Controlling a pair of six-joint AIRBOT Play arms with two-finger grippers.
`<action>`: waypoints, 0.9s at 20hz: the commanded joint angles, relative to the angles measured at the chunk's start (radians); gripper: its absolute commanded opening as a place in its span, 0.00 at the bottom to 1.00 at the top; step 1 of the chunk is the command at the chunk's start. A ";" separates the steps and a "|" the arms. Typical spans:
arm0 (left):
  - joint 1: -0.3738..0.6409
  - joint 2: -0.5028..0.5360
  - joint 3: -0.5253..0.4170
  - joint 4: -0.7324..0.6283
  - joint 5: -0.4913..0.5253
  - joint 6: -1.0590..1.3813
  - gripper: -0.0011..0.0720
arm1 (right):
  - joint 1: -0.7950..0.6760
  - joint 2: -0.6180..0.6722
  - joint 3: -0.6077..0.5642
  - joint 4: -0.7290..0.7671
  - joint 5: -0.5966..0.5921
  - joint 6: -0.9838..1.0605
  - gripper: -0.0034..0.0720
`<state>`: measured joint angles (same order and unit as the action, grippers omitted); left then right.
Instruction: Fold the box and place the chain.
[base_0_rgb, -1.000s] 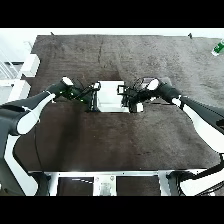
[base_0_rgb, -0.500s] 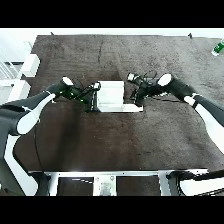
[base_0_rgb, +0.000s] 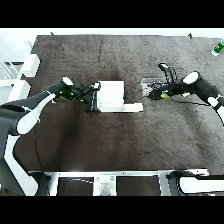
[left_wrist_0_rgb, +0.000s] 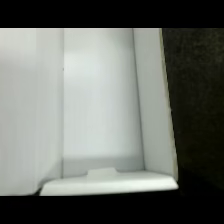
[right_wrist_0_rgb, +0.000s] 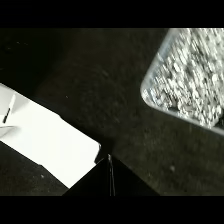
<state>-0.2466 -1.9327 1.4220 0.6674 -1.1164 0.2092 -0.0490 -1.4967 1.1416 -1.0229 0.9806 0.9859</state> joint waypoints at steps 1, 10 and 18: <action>0.001 0.000 0.000 0.000 0.001 0.000 0.66 | -0.040 -0.020 -0.045 0.002 0.016 0.097 0.07; 0.001 0.000 0.000 0.000 0.001 0.000 0.66 | 0.007 -0.170 -0.063 0.125 0.030 0.048 0.07; 0.001 0.000 0.000 0.000 0.001 0.000 0.66 | 0.060 -0.169 -0.018 0.208 0.139 0.000 0.07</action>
<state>-0.2466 -1.9327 1.4220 0.6678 -1.1156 0.2108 -0.0071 -1.6661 1.1053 -0.8585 1.0554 1.0103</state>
